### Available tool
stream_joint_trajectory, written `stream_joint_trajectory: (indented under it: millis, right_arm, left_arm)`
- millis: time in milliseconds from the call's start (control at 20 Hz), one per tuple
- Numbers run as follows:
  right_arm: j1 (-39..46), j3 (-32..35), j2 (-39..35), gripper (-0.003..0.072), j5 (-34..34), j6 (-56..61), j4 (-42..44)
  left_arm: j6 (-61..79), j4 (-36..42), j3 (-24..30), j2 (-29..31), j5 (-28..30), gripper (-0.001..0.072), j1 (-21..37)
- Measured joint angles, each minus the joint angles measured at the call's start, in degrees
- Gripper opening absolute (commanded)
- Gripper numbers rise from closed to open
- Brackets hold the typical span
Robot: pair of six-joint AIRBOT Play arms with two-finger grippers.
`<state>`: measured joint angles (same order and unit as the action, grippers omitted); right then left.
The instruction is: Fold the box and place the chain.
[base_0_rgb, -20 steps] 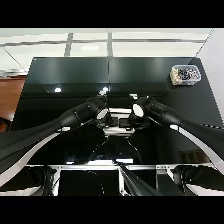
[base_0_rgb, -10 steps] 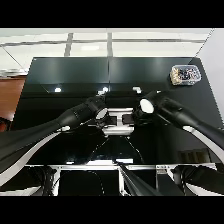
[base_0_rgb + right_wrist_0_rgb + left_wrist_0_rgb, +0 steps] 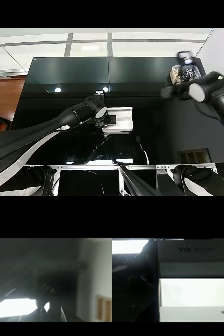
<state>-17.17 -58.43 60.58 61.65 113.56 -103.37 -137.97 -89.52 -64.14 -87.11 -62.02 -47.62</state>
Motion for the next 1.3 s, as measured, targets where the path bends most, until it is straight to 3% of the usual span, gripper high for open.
stream_joint_trajectory:
  millis: [50,100,250,350,600,750,1050,1100,1150,1300]
  right_arm:
    - [3.76,0.22,0.79,0.0635,-2.49,0.26,-0.74]
    - [8.04,0.33,2.01,0.0709,-5.4,0.48,0.0]
    - [19.37,-1.57,8.39,0.0707,-13.62,-1.53,10.23]
    - [24.15,-6.99,14.91,0.0706,-15.63,-2.89,17.14]
    - [28.94,-32.04,34.8,0.0658,-6.4,6.27,24.48]
    - [29.75,-41.99,43.01,0.0657,-2.43,11.06,27.02]
    - [30.49,-47.25,50.03,0.0655,-1.92,16.98,29.59]
    - [30.49,-47.5,50.66,0.0572,-1.81,17.16,29.97]
    - [30.56,-47.65,51.25,0.0548,-1.68,17.49,30.32]
    - [30.56,-47.95,52.39,0.0548,-1.68,17.92,31.34]
  left_arm:
    - [0.0,-0.02,0.0,0.0,-0.02,0.0032,0.0]
    - [0.0,-0.02,0.0,0.0,-0.02,0.0032,0.02]
    - [0.0,-0.02,0.0,0.0,-0.02,0.0032,0.0]
    - [-0.02,-0.02,0.0,0.0,0.0,0.0032,0.02]
    - [-0.02,-0.02,0.0,0.0,0.02,0.0032,0.02]
    - [-0.02,0.0,0.0,0.0,0.02,0.0032,0.02]
    - [-0.04,0.0,0.0,0.0,0.0,0.0032,0.02]
    - [-0.04,0.0,0.0,0.0,0.0,0.0032,0.02]
    - [-0.04,0.0,0.0,0.0,0.0,0.0032,0.02]
    - [-0.04,0.0,0.0,0.0,-0.04,0.0032,0.02]
